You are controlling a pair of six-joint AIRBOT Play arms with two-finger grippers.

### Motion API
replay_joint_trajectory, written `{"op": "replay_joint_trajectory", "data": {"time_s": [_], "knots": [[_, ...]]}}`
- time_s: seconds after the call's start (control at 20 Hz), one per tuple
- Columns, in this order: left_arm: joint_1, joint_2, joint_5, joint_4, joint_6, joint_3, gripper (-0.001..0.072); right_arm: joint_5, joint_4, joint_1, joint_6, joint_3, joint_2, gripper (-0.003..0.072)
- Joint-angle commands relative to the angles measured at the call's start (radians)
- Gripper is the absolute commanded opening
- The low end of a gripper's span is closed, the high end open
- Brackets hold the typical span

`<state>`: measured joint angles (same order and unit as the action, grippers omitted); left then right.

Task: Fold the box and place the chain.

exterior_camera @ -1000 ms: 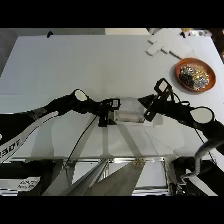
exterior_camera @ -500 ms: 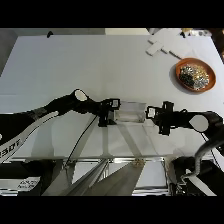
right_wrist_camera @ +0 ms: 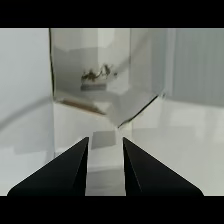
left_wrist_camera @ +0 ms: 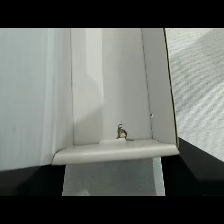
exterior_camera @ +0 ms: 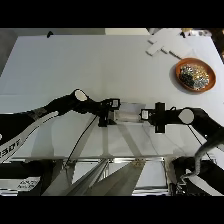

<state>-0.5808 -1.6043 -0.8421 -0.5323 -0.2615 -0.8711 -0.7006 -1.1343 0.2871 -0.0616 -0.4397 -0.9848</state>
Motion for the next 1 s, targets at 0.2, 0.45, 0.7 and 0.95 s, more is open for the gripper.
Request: {"op": "replay_joint_trajectory", "data": {"time_s": [0.2, 0.45, 0.7, 0.95], "knots": [[0.0, 0.0, 0.0, 0.0, 0.0, 0.0, 0.0009, 0.005, 0.212, 0.001, 0.18, 0.0, -0.024, 0.0212], [0.0, 0.0, 0.0, 0.0, 0.0, 0.0, 0.0009, 0.008, 0.268, 0.001, 0.203, 0.0, -0.025, 0.0143], [0.0, 0.0, 0.0, 0.0, 0.0, 0.0, 0.0009, 0.019, 0.35, 0.001, 0.251, 0.0, -0.065, 0.0161], [0.0, 0.0, 0.0, 0.0, 0.0, 0.0, 0.0009, 0.037, 0.386, 0.001, 0.254, 0.0, -0.073, 0.0333]]}}
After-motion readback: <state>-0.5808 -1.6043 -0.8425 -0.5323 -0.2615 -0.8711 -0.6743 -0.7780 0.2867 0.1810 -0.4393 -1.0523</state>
